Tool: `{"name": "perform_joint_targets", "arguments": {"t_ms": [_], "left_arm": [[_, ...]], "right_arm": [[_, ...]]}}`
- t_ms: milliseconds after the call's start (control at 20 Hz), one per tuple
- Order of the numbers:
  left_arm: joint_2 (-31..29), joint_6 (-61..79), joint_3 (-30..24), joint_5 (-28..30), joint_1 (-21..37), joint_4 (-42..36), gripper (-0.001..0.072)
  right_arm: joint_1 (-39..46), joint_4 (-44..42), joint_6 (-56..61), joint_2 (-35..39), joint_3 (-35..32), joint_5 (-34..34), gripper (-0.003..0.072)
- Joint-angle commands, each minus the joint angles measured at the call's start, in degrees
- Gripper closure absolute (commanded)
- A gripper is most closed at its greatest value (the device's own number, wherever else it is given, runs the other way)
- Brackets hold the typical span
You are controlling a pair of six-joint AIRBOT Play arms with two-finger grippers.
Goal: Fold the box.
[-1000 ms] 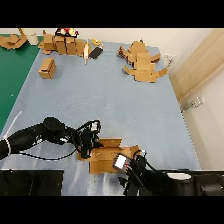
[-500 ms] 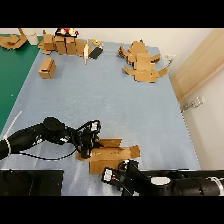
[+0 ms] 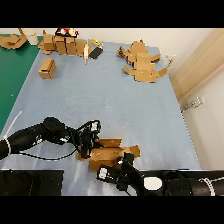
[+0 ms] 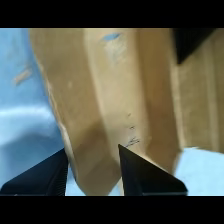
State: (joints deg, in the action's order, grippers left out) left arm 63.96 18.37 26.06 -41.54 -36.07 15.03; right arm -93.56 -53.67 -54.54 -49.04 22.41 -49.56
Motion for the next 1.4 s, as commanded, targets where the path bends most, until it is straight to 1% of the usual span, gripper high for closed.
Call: {"name": "perform_joint_targets", "arguments": {"t_ms": [0, 250, 300, 450, 550, 750, 800, 900, 1000, 1100, 1250, 1350], "left_arm": [[-0.02, 0.02, -0.04, 0.00, -0.02, 0.02, 0.0697], [-0.02, 0.02, -0.04, 0.00, -0.02, 0.00, 0.0697], [-0.02, 0.02, -0.04, 0.00, -0.02, 0.00, 0.0698], [-0.02, 0.02, -0.04, 0.04, -0.02, 0.00, 0.0698], [-0.02, 0.02, -0.04, -0.02, -0.02, 0.00, 0.0698], [-0.02, 0.02, -0.04, 0.00, -0.02, 0.00, 0.0698], [-0.02, 0.02, -0.04, 0.00, -0.02, 0.00, 0.0697], [-0.02, 0.02, -0.04, 0.02, -0.02, 0.00, 0.0698], [-0.02, 0.02, -0.04, 0.00, -0.02, 0.00, 0.0698], [-0.02, 0.02, -0.04, 0.00, -0.02, 0.00, 0.0698], [-0.02, 0.02, -0.04, 0.00, -0.02, 0.00, 0.0698], [-0.02, 0.02, -0.04, 0.00, -0.02, 0.00, 0.0698]], "right_arm": [[-0.04, 3.80, 3.76, -0.17, 0.57, -0.11, 0.0234], [-0.04, 4.28, 3.52, -0.15, 0.59, 0.07, 0.0225], [-0.04, 4.72, 2.64, -0.11, 0.59, -0.50, -0.0027], [2.23, 3.72, 2.45, 1.70, 0.59, -0.68, -0.0026], [2.32, 3.76, 2.45, 2.91, 0.59, -2.32, -0.0026], [2.67, 5.73, 1.99, 3.91, 0.31, -3.76, -0.0026], [2.78, 6.12, 1.99, 4.68, -0.33, -3.43, -0.0026], [4.57, 4.81, 0.37, 7.87, -2.51, -0.24, -0.0026], [8.61, -0.96, -6.01, 12.04, -3.80, 2.58, -0.0026], [12.83, -5.79, -14.67, 14.80, -3.80, 3.06, -0.0026], [18.38, -10.60, -23.15, 14.49, -3.80, 5.81, -0.0026], [21.97, -13.38, -28.94, 13.20, -3.80, 9.33, -0.0026]]}}
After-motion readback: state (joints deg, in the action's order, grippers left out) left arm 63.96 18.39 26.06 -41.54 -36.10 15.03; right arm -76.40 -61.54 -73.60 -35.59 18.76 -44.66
